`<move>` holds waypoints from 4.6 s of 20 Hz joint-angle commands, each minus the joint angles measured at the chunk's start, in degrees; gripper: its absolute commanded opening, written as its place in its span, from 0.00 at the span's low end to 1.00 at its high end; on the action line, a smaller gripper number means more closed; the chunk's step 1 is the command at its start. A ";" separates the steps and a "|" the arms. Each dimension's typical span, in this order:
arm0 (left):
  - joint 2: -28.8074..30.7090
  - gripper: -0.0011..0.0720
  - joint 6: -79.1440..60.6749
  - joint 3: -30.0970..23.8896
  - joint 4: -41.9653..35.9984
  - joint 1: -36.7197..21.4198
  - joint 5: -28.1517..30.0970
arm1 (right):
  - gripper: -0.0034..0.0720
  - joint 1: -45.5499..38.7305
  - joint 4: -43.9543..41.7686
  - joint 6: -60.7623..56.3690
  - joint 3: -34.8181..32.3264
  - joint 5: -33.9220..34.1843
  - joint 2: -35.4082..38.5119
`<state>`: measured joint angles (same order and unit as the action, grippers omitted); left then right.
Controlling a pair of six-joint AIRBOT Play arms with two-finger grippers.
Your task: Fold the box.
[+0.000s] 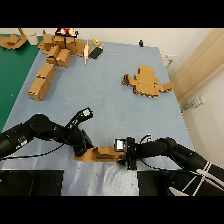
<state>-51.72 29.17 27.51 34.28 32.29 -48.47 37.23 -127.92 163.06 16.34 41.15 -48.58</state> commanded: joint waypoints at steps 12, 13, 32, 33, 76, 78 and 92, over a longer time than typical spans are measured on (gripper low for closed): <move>2.89 0.03 29.73 -5.33 -27.15 12.00 -2.62 | 0.73 0.02 0.00 -0.02 0.00 -0.09 -0.02; 2.89 0.03 29.68 -5.97 -29.20 13.51 1.57 | 0.73 0.02 0.00 0.00 0.00 -0.07 -0.02; -11.34 0.03 27.17 -0.46 -35.54 15.13 29.46 | 0.73 0.04 0.00 0.00 0.02 -0.07 0.09; -12.52 0.03 27.19 0.17 -35.54 15.10 28.59 | 0.73 0.04 0.00 -0.02 0.02 -0.07 0.09; 14.58 0.91 13.25 -3.89 21.44 10.80 1.86 | 0.73 0.00 1.11 0.00 0.02 -0.17 0.07; 13.09 0.92 9.38 -3.89 21.46 13.49 2.67 | 0.73 0.00 1.40 0.00 0.02 -0.17 0.07; 2.21 0.95 1.25 -3.63 21.42 22.84 17.53 | 0.73 0.02 1.51 0.00 0.02 -0.22 0.07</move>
<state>-48.80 30.81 23.77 55.64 53.80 -32.75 37.28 -126.41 163.09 16.36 40.97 -48.53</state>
